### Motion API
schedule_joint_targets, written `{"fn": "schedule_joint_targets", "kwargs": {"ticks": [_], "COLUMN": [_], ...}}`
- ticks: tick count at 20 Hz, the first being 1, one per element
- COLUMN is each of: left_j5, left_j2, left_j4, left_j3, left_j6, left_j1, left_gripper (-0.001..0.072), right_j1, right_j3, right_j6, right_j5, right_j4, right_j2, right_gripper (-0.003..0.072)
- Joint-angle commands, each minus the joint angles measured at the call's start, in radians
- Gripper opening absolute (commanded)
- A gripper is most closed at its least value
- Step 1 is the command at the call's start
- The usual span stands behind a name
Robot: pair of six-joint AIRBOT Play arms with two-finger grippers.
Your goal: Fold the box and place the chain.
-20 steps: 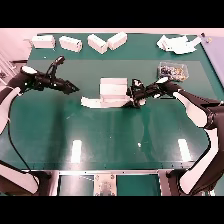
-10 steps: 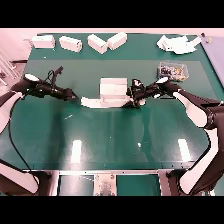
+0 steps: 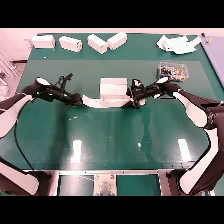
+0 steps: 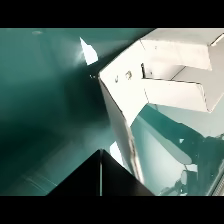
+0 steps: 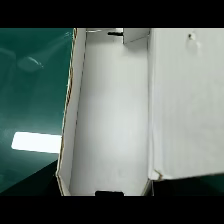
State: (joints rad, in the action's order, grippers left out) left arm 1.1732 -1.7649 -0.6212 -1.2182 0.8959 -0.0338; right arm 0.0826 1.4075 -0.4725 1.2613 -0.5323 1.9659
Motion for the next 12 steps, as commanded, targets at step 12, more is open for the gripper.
{"fn": "schedule_joint_targets", "kwargs": {"ticks": [12], "left_j5": [-0.092], "left_j2": [0.037], "left_j4": [-0.142], "left_j3": [-0.098], "left_j6": [0.018], "left_j1": [-0.169], "left_gripper": [0.0019], "right_j1": [0.001], "right_j3": [0.000], "right_j6": [0.000], "right_j5": [0.000], "right_j4": [0.000], "right_j2": [0.000], "right_gripper": [0.0335]}}
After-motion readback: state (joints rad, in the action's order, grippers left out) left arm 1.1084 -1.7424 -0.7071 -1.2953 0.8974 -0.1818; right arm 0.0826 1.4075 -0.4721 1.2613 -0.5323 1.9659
